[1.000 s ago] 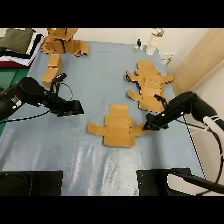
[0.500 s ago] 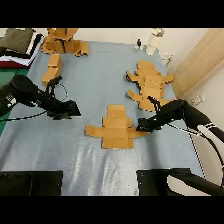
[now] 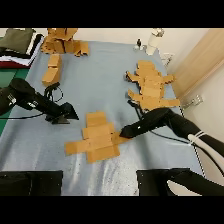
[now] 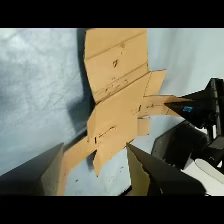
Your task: Fold the box.
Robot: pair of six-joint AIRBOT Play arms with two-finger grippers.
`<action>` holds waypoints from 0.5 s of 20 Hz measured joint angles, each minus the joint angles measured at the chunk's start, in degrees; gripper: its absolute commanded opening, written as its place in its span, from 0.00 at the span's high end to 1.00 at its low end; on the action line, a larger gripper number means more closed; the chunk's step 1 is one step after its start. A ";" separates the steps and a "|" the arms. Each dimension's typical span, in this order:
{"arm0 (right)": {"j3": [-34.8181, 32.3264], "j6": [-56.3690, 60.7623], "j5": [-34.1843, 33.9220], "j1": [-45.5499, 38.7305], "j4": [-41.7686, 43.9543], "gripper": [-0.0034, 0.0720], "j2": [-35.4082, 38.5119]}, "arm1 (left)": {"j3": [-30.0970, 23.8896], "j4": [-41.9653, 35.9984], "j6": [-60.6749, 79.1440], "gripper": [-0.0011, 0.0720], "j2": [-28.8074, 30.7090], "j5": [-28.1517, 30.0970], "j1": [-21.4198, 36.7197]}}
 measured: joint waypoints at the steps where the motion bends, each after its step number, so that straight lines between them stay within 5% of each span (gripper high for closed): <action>1: -1.01 -0.22 2.16 2.25 0.31 0.96 0.87 | -0.98 -0.42 0.87 0.17 -0.22 -0.17 0.59; 10: -3.89 -0.74 13.00 11.69 0.94 0.96 3.58 | -7.34 -6.29 9.86 0.18 -2.67 3.19 1.95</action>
